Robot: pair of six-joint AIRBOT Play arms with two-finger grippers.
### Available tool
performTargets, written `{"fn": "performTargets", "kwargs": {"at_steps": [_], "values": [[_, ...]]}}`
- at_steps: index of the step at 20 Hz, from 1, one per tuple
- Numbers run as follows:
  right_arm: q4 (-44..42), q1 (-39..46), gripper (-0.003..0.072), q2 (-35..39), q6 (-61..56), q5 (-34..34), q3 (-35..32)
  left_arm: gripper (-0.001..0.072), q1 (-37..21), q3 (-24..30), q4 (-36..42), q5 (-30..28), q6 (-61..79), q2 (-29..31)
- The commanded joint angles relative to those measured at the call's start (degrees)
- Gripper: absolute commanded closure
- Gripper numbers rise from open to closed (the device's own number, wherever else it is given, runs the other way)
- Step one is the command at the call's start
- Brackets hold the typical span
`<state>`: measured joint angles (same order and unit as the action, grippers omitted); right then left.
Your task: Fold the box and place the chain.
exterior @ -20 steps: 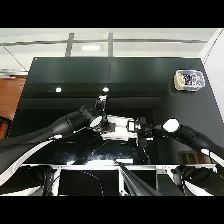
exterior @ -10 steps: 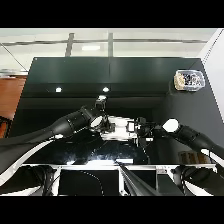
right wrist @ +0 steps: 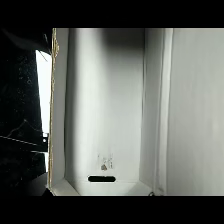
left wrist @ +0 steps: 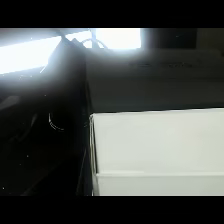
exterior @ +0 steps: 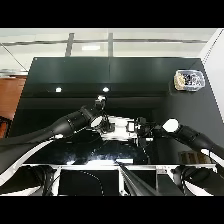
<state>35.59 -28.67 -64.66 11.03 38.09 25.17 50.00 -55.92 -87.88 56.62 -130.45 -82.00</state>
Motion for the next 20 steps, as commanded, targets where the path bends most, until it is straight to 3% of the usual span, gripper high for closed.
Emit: {"fn": "performTargets", "kwargs": {"at_steps": [1,6,8,9,11,15,16,17,20], "values": [[-0.02,-0.04,0.0272,-0.04,-0.04,0.0,-0.02,0.0496,0.0,-0.02,-0.17,0.28,-0.07,-0.17],[-0.02,-0.04,0.0272,-0.04,-0.02,0.0,-0.02,0.0496,0.0,-0.04,0.04,0.87,-0.07,-0.96],[-0.02,-0.04,0.0272,-0.04,-0.02,0.0,-0.02,0.0568,0.0,-0.09,0.04,0.85,-0.04,-0.96],[-0.02,-0.04,0.0272,-0.04,-0.02,-0.02,-0.02,0.0567,0.0,-0.09,0.07,0.83,-0.04,-0.96],[-0.02,-0.04,0.0272,-0.04,-0.02,-0.02,-0.02,0.0681,0.0,-0.09,0.07,0.83,0.24,-0.96],[-0.02,-0.04,0.0271,-0.02,-0.02,-0.33,-0.02,0.0682,0.0,-0.09,0.52,1.11,0.39,-0.96],[-0.09,-0.02,0.0207,-0.02,-0.28,-0.48,-0.02,0.0681,0.0,-0.09,0.52,1.27,0.39,-0.96],[-0.07,-0.02,-0.0032,0.13,-0.9,-0.74,0.04,0.0681,-0.02,-0.11,0.52,1.62,0.37,-0.94],[1.6,0.7,-0.0025,3.45,-6.86,-0.46,0.85,0.0682,-0.07,-0.87,-1.64,4.55,0.28,-0.7]]}}
